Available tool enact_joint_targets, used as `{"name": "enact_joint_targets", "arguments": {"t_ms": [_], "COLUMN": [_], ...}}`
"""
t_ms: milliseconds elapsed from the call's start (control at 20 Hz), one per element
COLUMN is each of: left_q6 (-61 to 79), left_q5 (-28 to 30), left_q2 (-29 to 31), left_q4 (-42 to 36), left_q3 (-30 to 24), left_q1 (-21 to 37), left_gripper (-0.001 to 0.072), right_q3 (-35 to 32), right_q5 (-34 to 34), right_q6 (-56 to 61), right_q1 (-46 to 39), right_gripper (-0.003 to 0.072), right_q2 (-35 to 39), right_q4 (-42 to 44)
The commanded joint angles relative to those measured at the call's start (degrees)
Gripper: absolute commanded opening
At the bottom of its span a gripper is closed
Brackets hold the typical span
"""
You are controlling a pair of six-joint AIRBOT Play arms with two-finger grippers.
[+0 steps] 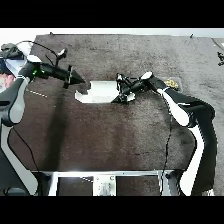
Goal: Fold the box and place the chain.
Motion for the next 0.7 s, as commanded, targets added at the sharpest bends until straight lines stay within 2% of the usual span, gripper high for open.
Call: {"name": "enact_joint_targets", "arguments": {"t_ms": [0, 100, 300, 500, 650], "left_q6": [-1.6, -1.6, 0.7, 1.9, 1.5], "left_q5": [-1.8, 2.1, 14.1, 24.9, 27.3], "left_q2": [5.1, 9.7, 18.5, 19.3, 18.6], "left_q4": [1.7, 2.2, 2.1, 2.0, 0.7], "left_q3": [0.7, -2.2, -16.0, -27.2, -30.8], "left_q1": [0.3, -0.3, -3.5, -9.2, -11.2], "left_gripper": [0.001, 0.001, 0.0009, 0.0012, 0.0014], "right_q3": [0.0, 0.0, 0.0, 0.0, 0.0], "right_q5": [0.0, 0.0, 0.0, 0.0, 0.0], "right_q6": [0.0, 0.0, 0.0, 0.0, 0.0], "right_q1": [0.0, 0.0, 0.0, 0.0, 0.0], "right_gripper": [0.0375, 0.0374, 0.0375, 0.0375, 0.0374], "right_q2": [0.0, 0.0, 0.0, 0.0, 0.0], "right_q4": [0.0, 0.0, 0.0, 0.0, 0.0]}}
